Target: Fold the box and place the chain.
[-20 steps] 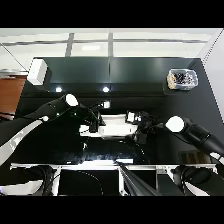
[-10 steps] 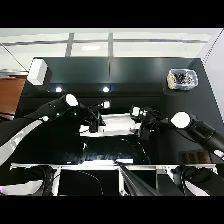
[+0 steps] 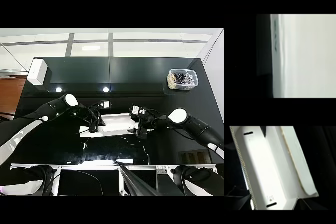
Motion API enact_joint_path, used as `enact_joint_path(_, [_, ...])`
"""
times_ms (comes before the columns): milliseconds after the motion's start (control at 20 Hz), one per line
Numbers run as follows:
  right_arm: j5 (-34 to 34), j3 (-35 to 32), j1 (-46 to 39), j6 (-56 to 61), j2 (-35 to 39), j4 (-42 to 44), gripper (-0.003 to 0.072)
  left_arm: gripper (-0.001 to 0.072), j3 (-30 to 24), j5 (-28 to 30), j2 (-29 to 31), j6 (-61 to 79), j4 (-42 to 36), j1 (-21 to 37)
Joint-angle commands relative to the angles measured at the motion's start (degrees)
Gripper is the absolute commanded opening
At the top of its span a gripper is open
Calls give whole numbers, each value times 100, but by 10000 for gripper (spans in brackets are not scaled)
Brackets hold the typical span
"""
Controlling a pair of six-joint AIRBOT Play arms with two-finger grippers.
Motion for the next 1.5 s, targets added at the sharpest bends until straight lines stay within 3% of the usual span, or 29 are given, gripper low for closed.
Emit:
enact_joint_path(0, [48,0,-118,-146,-94,170,703,30,-2,4,-4,0,-2,0])
enact_joint_path(250, [197,0,-389,-284,-94,195,703,31,-2,9,-4,2,-2,0])
enact_joint_path(950, [479,-114,7,-789,-544,319,702,30,-2,125,-4,4,-4,0])
enact_joint_path(1450, [-129,-348,7,-1255,-599,437,702,30,-2,-17,-2,0,-33,0])
